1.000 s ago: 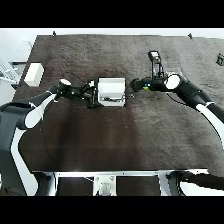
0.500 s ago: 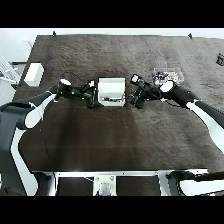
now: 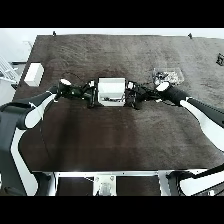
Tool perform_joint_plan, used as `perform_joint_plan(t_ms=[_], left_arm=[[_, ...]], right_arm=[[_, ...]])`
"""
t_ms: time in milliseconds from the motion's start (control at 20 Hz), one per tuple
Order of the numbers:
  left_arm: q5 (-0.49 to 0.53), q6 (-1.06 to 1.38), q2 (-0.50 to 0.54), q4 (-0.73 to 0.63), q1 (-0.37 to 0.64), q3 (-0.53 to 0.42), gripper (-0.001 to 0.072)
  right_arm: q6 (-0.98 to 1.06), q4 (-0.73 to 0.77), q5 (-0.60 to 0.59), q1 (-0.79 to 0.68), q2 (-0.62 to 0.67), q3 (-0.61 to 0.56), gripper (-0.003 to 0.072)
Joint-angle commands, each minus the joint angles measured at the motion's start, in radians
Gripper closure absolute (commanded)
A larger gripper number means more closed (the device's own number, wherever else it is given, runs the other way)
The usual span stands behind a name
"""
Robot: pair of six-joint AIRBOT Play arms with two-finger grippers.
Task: Fold the box and place the chain.
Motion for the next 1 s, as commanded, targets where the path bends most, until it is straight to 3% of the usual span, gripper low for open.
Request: perform_joint_plan(t_ms=[0,250,650,950], left_arm=[[0.005,0.000,0.000,0.000,0.000,0.000,0.0355],[0.005,0.000,0.000,0.000,0.000,0.000,0.0355],[0.005,0.000,0.000,0.000,0.000,0.000,0.0355],[0.005,0.000,0.000,0.000,0.000,0.000,0.0355]], right_arm=[[-0.038,0.013,0.004,0.000,-0.025,0.050,0.0026],[-0.045,0.010,0.093,0.009,-0.056,0.067,0.0026],[-0.057,0.031,0.047,0.014,-0.105,0.084,0.0030],[-0.044,0.034,0.033,0.011,-0.105,0.086,0.0378]])
